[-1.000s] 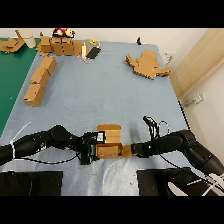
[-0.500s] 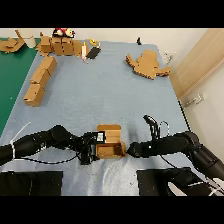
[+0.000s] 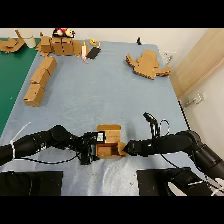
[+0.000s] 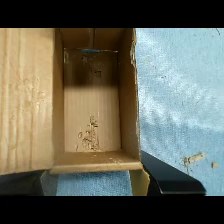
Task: Fold the box.
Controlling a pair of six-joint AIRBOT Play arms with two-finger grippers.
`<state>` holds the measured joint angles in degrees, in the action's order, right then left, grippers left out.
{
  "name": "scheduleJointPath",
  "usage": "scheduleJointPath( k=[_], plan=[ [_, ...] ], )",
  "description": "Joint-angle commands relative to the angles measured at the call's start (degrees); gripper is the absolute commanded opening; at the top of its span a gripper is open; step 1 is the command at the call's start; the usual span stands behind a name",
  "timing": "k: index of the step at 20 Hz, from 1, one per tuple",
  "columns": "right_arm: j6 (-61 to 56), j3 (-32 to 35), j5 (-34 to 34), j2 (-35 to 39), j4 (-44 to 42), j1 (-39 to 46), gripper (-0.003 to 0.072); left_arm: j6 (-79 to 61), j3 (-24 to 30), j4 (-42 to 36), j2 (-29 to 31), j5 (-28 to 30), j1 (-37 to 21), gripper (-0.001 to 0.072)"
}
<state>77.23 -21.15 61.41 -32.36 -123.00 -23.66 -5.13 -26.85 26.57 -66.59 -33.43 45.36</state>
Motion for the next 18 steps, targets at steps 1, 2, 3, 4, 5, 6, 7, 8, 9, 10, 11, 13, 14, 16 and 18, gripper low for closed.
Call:
scheduleJointPath(
  k=[1, 2, 3, 4, 5, 6, 7, 8, 9, 10, 11, 13, 14, 16, 18],
  plan=[
    [-0.3, -0.3, -4.0, -2.7, -0.4, -2.8, 0.0477, 0.0, 0.0, 0.0, 0.0, 0.0, 0.0, 0.0457],
    [-0.3, -0.3, -7.1, -4.2, -0.3, -4.8, 0.0476, 0.0, 0.0, 0.0, 0.0, 0.0, 0.0, 0.0458],
    [-0.7, -0.7, -9.6, -6.1, 0.7, -6.9, 0.0476, 0.0, 0.0, 0.0, 0.0, 0.0, 0.0, 0.0458],
    [-3.1, -1.8, -10.2, -8.2, 3.1, -8.9, 0.0475, 0.0, 0.0, 0.0, 0.0, 0.0, 0.0, 0.0458],
    [-6.6, -3.1, -9.9, -10.3, 6.6, -10.7, 0.0475, 0.0, 0.0, 0.0, 0.0, 0.0, 0.0, 0.0458],
    [-10.4, -4.6, -9.7, -12.5, 10.5, -13.0, 0.0465, 0.0, 0.0, 0.0, 0.0, 0.0, 0.0, 0.0458],
    [-14.2, -6.1, -9.7, -14.3, 14.2, -15.4, 0.0462, 0.0, 0.0, 0.0, 0.0, 0.0, 0.0, 0.0458],
    [-18.6, -7.8, -9.6, -16.2, 18.4, -18.3, 0.0447, 0.0, 0.0, 0.0, 0.0, 0.0, 0.0, 0.0458],
    [-23.1, -9.3, -9.3, -17.9, 22.8, -20.9, 0.0442, 0.0, 0.0, 0.0, 0.0, 0.0, 0.0, 0.0458],
    [-27.1, -11.0, -7.7, -20.0, 26.6, -23.5, 0.0442, 0.0, 0.0, 0.0, 0.0, 0.0, 0.0, 0.0458],
    [-29.8, -12.6, -5.5, -22.1, 29.4, -25.7, 0.0442, 0.0, 0.0, 0.0, 0.0, 0.0, 0.0, 0.0458],
    [-34.5, -15.5, -0.9, -26.4, 33.7, -29.1, 0.0442, 0.0, 0.0, 0.0, 0.0, 0.0, 0.0, 0.0458],
    [-36.6, -16.7, 0.2, -28.2, 35.2, -30.6, 0.0442, 0.0, 0.0, 0.0, 0.0, 0.0, 0.0, 0.0458],
    [-39.6, -18.9, 0.5, -31.0, 35.6, -32.4, 0.0442, 0.0, 0.0, 0.0, 0.0, 0.0, 0.0, 0.0458],
    [-42.0, -21.4, 1.7, -33.2, 35.6, -33.7, 0.0442, 0.0, 0.0, 0.0, 0.0, 0.0, 0.0, 0.0458]
  ],
)
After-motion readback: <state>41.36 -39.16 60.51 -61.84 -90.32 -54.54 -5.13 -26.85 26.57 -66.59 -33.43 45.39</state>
